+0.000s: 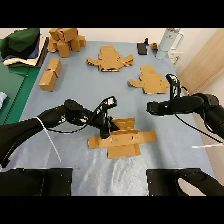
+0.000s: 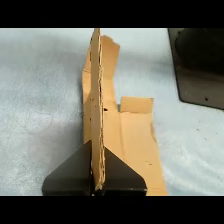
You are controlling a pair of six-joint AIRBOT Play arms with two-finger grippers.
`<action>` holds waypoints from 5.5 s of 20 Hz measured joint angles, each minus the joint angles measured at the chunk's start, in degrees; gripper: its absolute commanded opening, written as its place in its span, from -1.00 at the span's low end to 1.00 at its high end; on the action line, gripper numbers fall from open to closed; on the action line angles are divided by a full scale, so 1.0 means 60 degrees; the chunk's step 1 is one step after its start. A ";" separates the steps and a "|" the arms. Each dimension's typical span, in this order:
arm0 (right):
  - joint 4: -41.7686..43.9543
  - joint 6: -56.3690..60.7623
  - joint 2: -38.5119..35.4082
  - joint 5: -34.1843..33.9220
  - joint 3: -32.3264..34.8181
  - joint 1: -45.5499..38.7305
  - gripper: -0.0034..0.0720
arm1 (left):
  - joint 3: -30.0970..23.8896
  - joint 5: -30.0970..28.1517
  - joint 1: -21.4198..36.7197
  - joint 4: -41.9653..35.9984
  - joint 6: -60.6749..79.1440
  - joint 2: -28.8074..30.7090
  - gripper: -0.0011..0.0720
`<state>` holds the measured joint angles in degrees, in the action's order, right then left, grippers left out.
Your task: Fold the box.
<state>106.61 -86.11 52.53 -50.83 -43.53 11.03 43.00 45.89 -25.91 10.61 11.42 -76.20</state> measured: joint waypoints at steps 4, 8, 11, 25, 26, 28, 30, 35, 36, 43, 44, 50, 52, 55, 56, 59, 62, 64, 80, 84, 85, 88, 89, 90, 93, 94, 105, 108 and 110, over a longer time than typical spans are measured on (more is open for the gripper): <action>0.0051 0.0025 0.0015 0.0069 0.0000 0.0007 -0.56 | -0.0084 -0.0058 -0.0047 0.0208 0.0102 -0.0044 -0.94; 0.0113 0.0022 0.0091 0.0076 0.0022 0.0007 -0.56 | -0.0109 0.0168 0.0022 0.0652 -0.0233 -0.0055 -0.94; 0.0153 0.0018 0.0146 0.0076 0.0029 0.0007 -0.57 | -0.0109 0.0255 0.0029 0.0907 -0.0433 -0.0055 -0.94; 0.0397 -0.0069 -0.0066 -0.1428 0.0029 0.0459 -0.90 | -0.0109 0.0517 0.0033 0.1220 -0.0747 -0.0051 -0.93; 0.0397 -0.0033 -0.0219 -0.1836 0.0029 0.0798 -0.90 | -0.0109 0.0525 0.0033 0.1224 -0.0758 -0.0051 -0.93; 0.0433 0.0215 -0.0608 -0.2565 0.0076 0.1778 -0.90 | -0.0109 0.0525 0.0033 0.1224 -0.0758 -0.0051 -0.93; 0.0313 0.0441 -0.1038 -0.2885 0.0270 0.3144 -0.90 | -0.0109 0.0528 0.0033 0.1228 -0.0758 -0.0051 -0.93; -0.1891 0.0528 -0.1592 -0.1840 0.1515 0.7391 0.28 | -0.0109 0.0532 0.0033 0.1235 -0.0758 -0.0051 -0.93; -0.2517 0.0528 -0.1574 -0.1443 0.1843 0.8164 0.62 | -0.0109 0.0528 0.0033 0.1235 -0.0758 -0.0051 -0.93; -0.4838 0.0517 -0.0747 -0.0098 0.2874 1.0302 0.63 | -0.0109 0.0535 0.0033 0.1249 -0.0754 -0.0051 -0.93; -0.4940 0.0514 -0.0659 -0.0036 0.2911 1.0367 0.63 | -0.0109 0.0535 0.0033 0.1246 -0.0754 -0.0051 -0.93; -0.5402 0.0517 -0.0463 0.0117 0.2994 1.0539 0.62 | -0.0109 0.0535 0.0033 0.1242 -0.0750 -0.0051 -0.93; -0.5690 0.0528 -0.0452 0.0120 0.2998 1.0542 0.62 | -0.0109 0.0532 0.0033 0.1239 -0.0750 -0.0051 -0.93; -0.6003 0.0663 -0.0546 0.0131 0.2980 1.0546 0.62 | -0.0109 0.0528 0.0033 0.1239 -0.0750 -0.0051 -0.93; -0.6033 0.0710 -0.0630 0.0135 0.2965 1.0550 0.62 | -0.0109 0.0532 0.0033 0.1239 -0.0750 -0.0051 -0.93; -0.6149 0.0820 -0.0994 0.0120 0.2940 1.0553 0.62 | -0.0109 0.0532 0.0033 0.1239 -0.0754 -0.0051 -0.93; -0.6859 0.1439 -0.1271 0.0124 0.2932 1.0539 0.63 | -0.0109 0.0532 0.0033 0.1239 -0.0750 -0.0051 -0.93; -0.7450 0.1953 -0.1330 0.0138 0.2929 1.0495 0.63 | -0.0109 0.0532 0.0033 0.1239 -0.0754 -0.0051 -0.93; -0.7799 0.1770 -0.1497 -0.0004 0.3049 0.9898 0.99 | -0.0109 0.0532 0.0033 0.1235 -0.0754 -0.0051 -0.93; -0.6688 -0.0386 -0.2065 0.0656 0.3315 0.8593 0.99 | -0.0113 0.0532 0.0033 0.1235 -0.0750 -0.0051 -0.93; -0.6196 -0.1166 -0.2182 0.0780 0.3348 0.8185 0.99 | -0.0109 0.0528 0.0033 0.1235 -0.0750 -0.0051 -0.93; -0.4178 -0.4269 -0.2295 0.1198 0.3410 0.6710 0.99 | -0.0109 0.0532 0.0033 0.1235 -0.0750 -0.0051 -0.93; -0.3435 -0.5370 -0.2251 0.1308 0.3410 0.6200 0.99 | -0.0109 0.0532 0.0033 0.1235 -0.0750 -0.0051 -0.93; -0.2663 -0.6466 -0.2178 0.1406 0.3402 0.5708 0.99 | -0.0109 0.0532 0.0033 0.1235 -0.0750 -0.0051 -0.93; -0.0623 -0.9366 -0.1854 0.1530 0.3304 0.4430 0.99 | -0.0109 0.0532 0.0033 0.1239 -0.0750 -0.0051 -0.93; -0.0113 -1.0102 -0.1705 0.1534 0.3271 0.4120 0.99 | -0.0109 0.0528 0.0036 0.1239 -0.0750 -0.0051 -0.93; 0.2601 -1.3081 -0.0168 0.0984 0.3206 0.3351 0.99 | -0.0113 0.0568 0.0022 0.1257 -0.0750 -0.0055 -0.93; 0.2659 -1.3009 -0.0033 0.0900 0.3213 0.3344 0.97 | -0.0113 0.0521 0.0029 0.1235 -0.0750 -0.0051 -0.93; 0.2637 -1.2910 -0.0004 0.0878 0.3213 0.3344 0.97 | -0.0113 0.0517 0.0029 0.1231 -0.0750 -0.0051 -0.93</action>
<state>122.43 -163.57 52.51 -45.56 -24.25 31.09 42.33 48.99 -25.74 18.00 6.92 -76.51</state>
